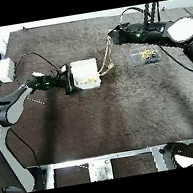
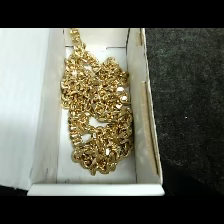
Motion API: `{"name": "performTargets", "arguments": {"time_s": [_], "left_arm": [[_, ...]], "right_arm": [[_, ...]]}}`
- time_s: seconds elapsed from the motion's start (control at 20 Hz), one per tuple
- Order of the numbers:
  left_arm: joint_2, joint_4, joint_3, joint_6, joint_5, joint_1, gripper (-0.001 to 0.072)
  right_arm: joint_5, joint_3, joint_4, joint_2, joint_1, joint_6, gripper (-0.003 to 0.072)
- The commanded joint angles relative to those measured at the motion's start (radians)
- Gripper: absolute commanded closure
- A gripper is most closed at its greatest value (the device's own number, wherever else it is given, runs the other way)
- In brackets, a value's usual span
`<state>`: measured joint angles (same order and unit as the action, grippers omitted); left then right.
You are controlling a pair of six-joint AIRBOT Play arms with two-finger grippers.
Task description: Fold the box and place the chain.
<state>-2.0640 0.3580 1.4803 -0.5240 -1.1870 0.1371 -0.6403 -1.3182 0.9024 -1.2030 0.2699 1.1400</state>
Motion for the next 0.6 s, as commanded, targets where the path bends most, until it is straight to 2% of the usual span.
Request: {"name": "performTargets", "arguments": {"time_s": [0.0,0.15,0.4,0.55], "left_arm": [[0.000,0.000,0.000,0.000,0.000,-0.001,0.0372],[0.000,0.000,0.000,0.000,0.000,-0.001,0.0372],[0.000,0.000,0.000,0.000,0.000,-0.001,0.0372],[0.000,0.000,0.000,0.000,0.000,-0.001,0.0372]], "right_arm": [[-0.011,-0.001,0.022,0.020,-0.005,0.000,0.0670],[-0.024,-0.001,0.085,0.048,-0.006,0.000,0.0670],[-0.159,0.001,0.229,0.045,-0.006,0.046,0.0670],[-0.183,0.005,0.270,0.044,-0.005,0.091,0.0670]]}}
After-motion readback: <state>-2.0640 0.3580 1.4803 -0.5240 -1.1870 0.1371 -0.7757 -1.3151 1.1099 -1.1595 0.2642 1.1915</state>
